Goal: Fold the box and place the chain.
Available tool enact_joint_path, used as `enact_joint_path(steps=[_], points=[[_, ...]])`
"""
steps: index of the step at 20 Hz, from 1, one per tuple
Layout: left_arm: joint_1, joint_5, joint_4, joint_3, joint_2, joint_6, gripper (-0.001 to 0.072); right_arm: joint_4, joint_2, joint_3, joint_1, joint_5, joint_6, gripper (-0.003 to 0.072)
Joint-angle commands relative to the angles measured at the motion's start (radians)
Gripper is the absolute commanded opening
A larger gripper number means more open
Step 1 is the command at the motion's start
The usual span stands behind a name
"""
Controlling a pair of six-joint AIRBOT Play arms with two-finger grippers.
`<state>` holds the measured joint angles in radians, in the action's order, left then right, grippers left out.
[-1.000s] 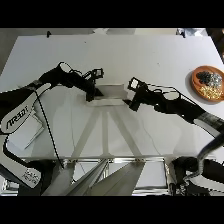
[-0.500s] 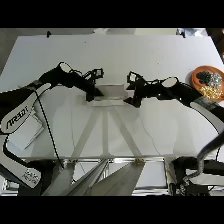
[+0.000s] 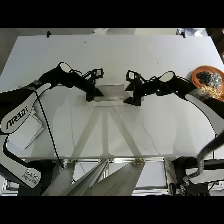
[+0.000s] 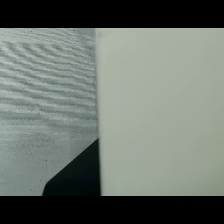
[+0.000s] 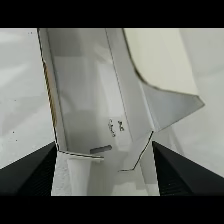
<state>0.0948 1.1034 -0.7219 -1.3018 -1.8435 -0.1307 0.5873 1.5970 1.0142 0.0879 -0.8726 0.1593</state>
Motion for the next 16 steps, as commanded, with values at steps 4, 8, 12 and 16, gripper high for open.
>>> enact_joint_path(steps=[4,8,12,16], points=[[0.000,0.000,0.000,0.000,0.000,0.000,0.0015,0.003,0.016,0.017,-0.001,-0.053,0.006,0.0649],[0.000,0.000,0.000,0.000,0.000,0.000,0.0015,-0.047,0.058,0.018,-0.001,-0.076,0.013,0.0649],[0.000,0.000,0.000,0.000,0.000,0.000,0.0015,-0.074,0.090,0.032,0.011,-0.101,0.039,0.0649],[0.000,0.000,0.000,0.000,0.000,0.000,0.0015,-0.080,0.110,0.032,0.019,-0.103,0.058,0.0649]])
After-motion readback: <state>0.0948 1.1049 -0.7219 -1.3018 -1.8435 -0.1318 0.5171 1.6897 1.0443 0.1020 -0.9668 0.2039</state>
